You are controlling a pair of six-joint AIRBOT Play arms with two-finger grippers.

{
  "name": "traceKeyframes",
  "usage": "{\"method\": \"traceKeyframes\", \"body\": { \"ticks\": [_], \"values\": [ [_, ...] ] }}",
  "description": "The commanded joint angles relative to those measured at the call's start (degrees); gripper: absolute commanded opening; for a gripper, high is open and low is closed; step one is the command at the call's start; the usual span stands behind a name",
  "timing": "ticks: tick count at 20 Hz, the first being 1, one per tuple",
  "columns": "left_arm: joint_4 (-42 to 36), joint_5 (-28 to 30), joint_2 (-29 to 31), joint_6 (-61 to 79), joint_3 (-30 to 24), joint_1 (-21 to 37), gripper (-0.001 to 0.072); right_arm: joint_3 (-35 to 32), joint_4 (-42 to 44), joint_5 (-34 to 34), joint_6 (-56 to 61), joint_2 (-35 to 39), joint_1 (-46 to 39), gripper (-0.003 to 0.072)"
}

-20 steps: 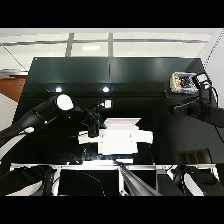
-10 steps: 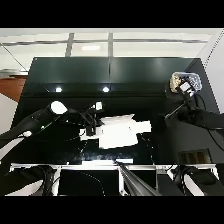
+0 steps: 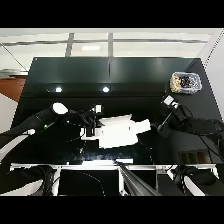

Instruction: Fold the box and place the chain.

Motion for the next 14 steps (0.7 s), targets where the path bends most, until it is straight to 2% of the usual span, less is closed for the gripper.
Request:
{"method": "traceKeyframes", "body": {
  "ticks": [1,14],
  "values": [
    [0.26,-2.29,-0.55,3.41,0.22,0.09,0.0030,-1.55,0.02,-0.20,-7.80,-0.04,3.32,0.0707],
    [0.26,-3.08,-1.55,3.54,0.61,0.09,0.0030,-4.33,0.04,0.15,-15.98,-0.20,12.39,0.0707]
  ]
}}
